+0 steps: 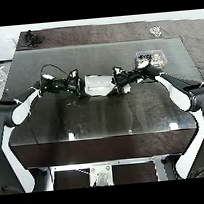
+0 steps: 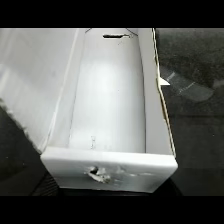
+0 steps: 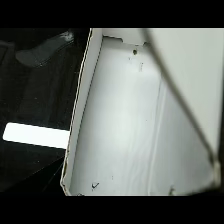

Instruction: Fold the box and place the chain.

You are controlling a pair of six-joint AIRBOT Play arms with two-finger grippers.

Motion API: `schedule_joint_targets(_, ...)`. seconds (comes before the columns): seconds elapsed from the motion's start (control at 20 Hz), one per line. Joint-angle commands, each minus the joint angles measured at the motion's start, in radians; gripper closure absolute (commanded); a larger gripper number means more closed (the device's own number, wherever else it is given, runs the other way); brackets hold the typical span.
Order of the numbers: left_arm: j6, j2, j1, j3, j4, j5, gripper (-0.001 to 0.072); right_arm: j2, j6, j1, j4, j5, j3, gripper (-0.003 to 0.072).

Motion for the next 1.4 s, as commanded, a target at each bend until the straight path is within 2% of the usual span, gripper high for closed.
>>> schedule_joint_targets(0.0,0.0,0.001,0.0,0.001,-0.002,0.019,0.0342,0.0,0.0,0.0,0.0,0.001,0.0,0.0187)
schedule_joint_targets(1.2,0.0,0.001,0.0,0.001,-0.002,0.019,0.0342,0.0,0.0,0.004,0.0,0.0,0.0,0.0187)
schedule_joint_targets(1.25,0.0,0.001,0.0,0.001,-0.002,0.018,0.0342,0.001,0.003,0.004,-0.001,-0.002,0.002,0.0154)
schedule_joint_targets(1.3,-0.001,0.001,0.0,0.001,-0.002,0.018,0.0342,0.005,0.036,-0.003,-0.002,-0.003,0.002,0.0016)
schedule_joint_targets(1.35,-0.001,0.001,0.0,0.001,-0.002,0.018,0.0342,0.015,0.069,-0.015,-0.018,-0.002,0.001,-0.0022)
